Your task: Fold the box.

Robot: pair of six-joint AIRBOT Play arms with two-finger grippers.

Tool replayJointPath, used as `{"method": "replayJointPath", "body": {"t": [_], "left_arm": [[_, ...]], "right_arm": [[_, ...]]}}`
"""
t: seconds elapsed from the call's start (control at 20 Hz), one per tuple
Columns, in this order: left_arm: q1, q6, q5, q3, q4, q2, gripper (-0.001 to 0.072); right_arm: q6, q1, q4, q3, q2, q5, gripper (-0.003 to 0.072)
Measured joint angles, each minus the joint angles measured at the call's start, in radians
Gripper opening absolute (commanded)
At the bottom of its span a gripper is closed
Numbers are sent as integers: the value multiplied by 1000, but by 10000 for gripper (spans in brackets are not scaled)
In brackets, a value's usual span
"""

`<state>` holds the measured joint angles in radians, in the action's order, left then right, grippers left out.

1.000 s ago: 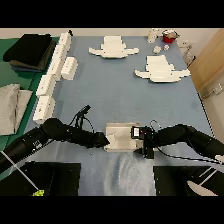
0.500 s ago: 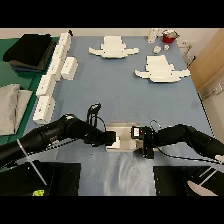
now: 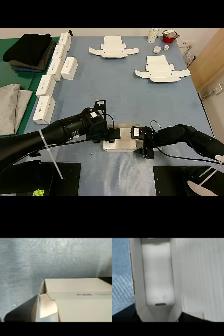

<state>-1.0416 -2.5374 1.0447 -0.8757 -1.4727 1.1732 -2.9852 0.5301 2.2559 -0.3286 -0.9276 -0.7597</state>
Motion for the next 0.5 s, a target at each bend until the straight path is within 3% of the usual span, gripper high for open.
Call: {"method": "replayJointPath", "body": {"t": [0.5], "left_arm": [[-47, -44, 40, -64, -23, 131, 374]], "right_arm": [[0, 0, 0, 0, 0, 0, 512]]}}
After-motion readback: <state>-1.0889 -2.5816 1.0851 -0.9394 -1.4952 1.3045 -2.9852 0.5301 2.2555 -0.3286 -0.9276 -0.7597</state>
